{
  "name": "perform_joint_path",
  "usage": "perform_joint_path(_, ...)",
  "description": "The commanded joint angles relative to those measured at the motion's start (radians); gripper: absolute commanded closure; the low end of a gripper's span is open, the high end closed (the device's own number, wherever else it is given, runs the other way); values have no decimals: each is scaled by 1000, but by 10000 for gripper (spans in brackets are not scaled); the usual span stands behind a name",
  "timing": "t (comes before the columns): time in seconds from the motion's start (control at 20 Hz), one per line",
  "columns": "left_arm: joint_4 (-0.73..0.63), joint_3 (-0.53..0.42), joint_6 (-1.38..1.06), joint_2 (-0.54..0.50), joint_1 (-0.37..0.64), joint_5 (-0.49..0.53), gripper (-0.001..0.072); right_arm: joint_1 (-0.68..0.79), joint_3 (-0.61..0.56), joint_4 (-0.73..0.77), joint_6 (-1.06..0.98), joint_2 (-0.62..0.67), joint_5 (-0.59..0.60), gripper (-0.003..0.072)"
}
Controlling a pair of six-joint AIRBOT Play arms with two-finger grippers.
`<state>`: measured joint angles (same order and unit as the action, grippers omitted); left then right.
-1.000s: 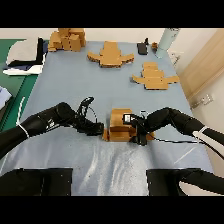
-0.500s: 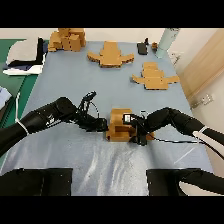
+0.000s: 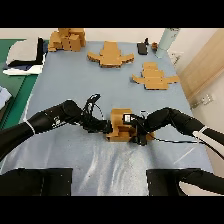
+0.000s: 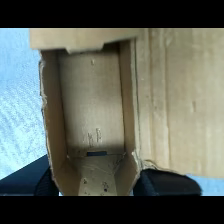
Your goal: Fold the box.
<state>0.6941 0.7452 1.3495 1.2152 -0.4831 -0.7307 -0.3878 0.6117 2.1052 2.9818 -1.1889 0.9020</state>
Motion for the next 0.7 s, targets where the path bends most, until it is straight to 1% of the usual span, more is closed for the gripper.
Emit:
perform_joint_path(0.0, 2, 1, 13, 13, -4, 0, 71, -1, 0, 0, 0, 0, 0, 115)
perform_joint_path(0.05, 8, 4, 33, 13, -4, -12, 72, -1, 0, 0, 0, -1, -1, 115)
perform_joint_path(0.1, 45, 10, 66, 13, -9, -17, 72, -1, 0, 0, 0, 0, 0, 115)
perform_joint_path(0.3, 340, 77, 338, 13, -105, -2, 72, -1, 0, 0, 0, 0, 0, 115)
perform_joint_path(0.4, 463, 113, 472, 13, -155, -5, 72, -1, 0, 0, 0, 0, 0, 115)
perform_joint_path(0.5, 527, 142, 552, 21, -195, -16, 72, -1, 0, 0, 0, 0, -1, 115)
perform_joint_path(0.65, 540, 185, 597, 58, -236, -60, 73, -1, 0, 0, 0, 0, 0, 115)
